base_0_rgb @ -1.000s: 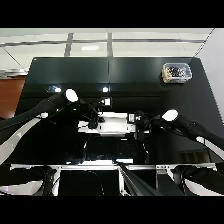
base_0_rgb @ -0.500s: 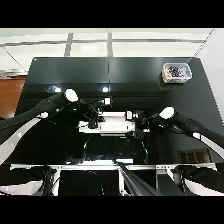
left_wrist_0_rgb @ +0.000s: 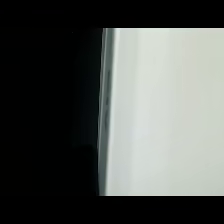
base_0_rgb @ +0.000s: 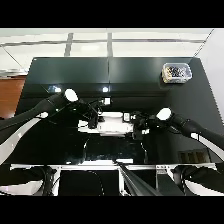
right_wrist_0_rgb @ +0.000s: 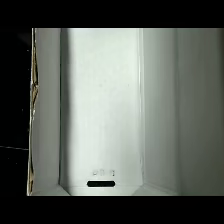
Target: Fold the box and place the chain.
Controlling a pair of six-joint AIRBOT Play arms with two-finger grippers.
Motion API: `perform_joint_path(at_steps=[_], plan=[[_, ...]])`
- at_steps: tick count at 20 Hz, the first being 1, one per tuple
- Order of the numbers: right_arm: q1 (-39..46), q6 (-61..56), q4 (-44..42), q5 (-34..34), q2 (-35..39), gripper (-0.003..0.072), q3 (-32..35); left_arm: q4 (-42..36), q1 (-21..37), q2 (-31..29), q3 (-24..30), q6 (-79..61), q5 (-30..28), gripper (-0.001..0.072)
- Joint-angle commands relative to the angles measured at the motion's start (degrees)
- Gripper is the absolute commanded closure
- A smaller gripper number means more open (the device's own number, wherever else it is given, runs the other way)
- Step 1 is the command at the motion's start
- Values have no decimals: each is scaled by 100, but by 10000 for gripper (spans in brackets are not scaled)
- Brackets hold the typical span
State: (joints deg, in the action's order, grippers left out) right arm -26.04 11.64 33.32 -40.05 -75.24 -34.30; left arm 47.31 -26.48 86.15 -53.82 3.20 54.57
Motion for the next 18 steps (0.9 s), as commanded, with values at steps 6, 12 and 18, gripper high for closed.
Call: perform_joint_path(at_steps=[6, 12, 18], plan=[[-15, -11, 72, 28, -4, 221, -4, 46, 26, -33, 0, 4, 168, 526], [-15, -9, 81, 24, -4, 221, -4, 999, 409, -911, -7, 1491, 649, -6], [-15, -7, 83, 22, -4, 222, -4, 619, 686, -1377, 144, 3722, 2758, 685]])
